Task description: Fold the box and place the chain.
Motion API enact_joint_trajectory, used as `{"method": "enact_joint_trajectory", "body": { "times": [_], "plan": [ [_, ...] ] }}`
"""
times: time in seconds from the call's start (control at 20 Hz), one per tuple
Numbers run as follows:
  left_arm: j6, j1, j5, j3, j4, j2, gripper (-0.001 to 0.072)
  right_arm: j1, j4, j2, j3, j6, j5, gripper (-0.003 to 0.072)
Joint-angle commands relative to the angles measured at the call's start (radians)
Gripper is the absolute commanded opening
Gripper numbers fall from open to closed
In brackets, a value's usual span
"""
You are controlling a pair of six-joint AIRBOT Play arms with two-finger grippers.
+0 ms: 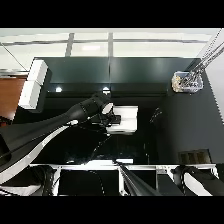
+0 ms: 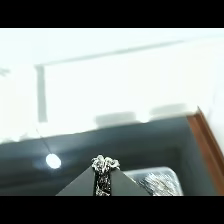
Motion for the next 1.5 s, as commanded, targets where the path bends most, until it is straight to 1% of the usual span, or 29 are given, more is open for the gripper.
{"method": "enact_joint_trajectory", "body": {
  "times": [0.0,0.15,0.3,0.45,0.55,0.65,0.7,0.75,0.9,1.15,1.3,1.45],
  "plan": [
    [0.0,0.0,-0.002,0.0,0.0,0.001,0.0031,0.005,0.166,0.106,0.0,-0.04,0.021,0.0012],
    [0.0,0.0,-0.002,0.0,0.0,0.001,0.0031,0.005,0.336,0.145,0.0,-0.072,0.111,0.0013],
    [0.0,0.0,-0.002,0.0,0.0,0.001,0.0031,0.008,0.488,0.147,0.0,-0.116,0.222,0.0013],
    [0.0,0.0,-0.002,0.0,0.0,0.001,0.0031,0.034,0.55,0.148,0.0,-0.125,0.288,0.0013],
    [0.0,0.0,-0.002,0.0,0.0,0.001,0.0031,0.062,0.548,0.148,-0.001,-0.128,0.355,0.0013],
    [0.0,0.0,-0.002,0.0,0.0,0.001,0.003,0.099,0.562,0.148,-0.02,-0.127,0.423,0.0013],
    [0.0,0.0,-0.002,0.0,0.0,0.001,0.0031,0.125,0.59,0.148,-0.033,-0.127,0.43,0.0014],
    [0.0,0.0,-0.002,0.0,0.0,0.001,0.0031,0.158,0.616,0.148,-0.046,-0.128,0.419,0.0013],
    [0.0,0.0,-0.001,0.0,0.0,0.001,0.0031,0.261,0.623,0.146,-0.069,-0.127,0.331,0.0013],
    [0.0,0.0,-0.002,0.0,0.0,0.001,0.0031,0.402,0.646,0.12,-0.077,-0.123,0.131,0.0013],
    [0.0,0.0,-0.002,0.0,0.0,0.001,0.0031,0.444,0.646,0.099,-0.077,-0.123,0.056,0.0013],
    [0.0,0.0,-0.002,0.0,0.0,0.001,0.0031,0.454,0.645,0.091,-0.077,-0.123,0.03,0.0013]
  ]
}}
